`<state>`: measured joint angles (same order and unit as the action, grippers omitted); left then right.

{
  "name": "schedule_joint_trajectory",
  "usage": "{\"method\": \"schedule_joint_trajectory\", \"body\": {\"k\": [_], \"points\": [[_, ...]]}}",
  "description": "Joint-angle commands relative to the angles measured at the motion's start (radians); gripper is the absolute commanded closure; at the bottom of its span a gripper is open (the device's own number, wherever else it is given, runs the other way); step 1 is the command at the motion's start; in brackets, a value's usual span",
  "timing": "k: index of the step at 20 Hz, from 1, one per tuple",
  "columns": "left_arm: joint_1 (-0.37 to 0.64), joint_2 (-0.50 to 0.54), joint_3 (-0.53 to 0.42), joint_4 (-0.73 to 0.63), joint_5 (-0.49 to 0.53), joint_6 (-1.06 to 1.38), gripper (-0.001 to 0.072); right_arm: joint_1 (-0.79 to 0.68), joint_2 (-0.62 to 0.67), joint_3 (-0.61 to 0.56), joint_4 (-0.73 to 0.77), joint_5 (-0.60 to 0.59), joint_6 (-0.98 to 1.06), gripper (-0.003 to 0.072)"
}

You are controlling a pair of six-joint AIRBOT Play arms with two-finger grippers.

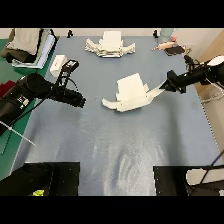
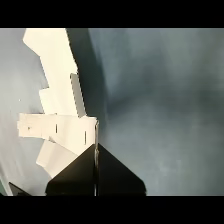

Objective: Fold the box.

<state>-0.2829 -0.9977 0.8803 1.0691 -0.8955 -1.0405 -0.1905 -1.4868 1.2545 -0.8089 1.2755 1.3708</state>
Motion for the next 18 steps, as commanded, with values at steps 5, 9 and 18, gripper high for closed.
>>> {"method": "schedule_joint_trajectory", "body": {"k": [5,9,18], "points": [[0.000,0.000,0.000,0.000,0.014,0.000,0.0691,0.102,0.578,-0.646,-0.029,-0.204,0.157,0.0688],[0.000,0.000,0.000,0.000,0.013,0.000,0.0691,0.123,0.703,-0.814,-0.059,-0.222,0.223,0.0685],[0.000,0.000,0.000,0.000,0.007,0.000,0.0690,0.109,0.591,-0.723,-0.164,-0.122,0.182,0.0371]]}}
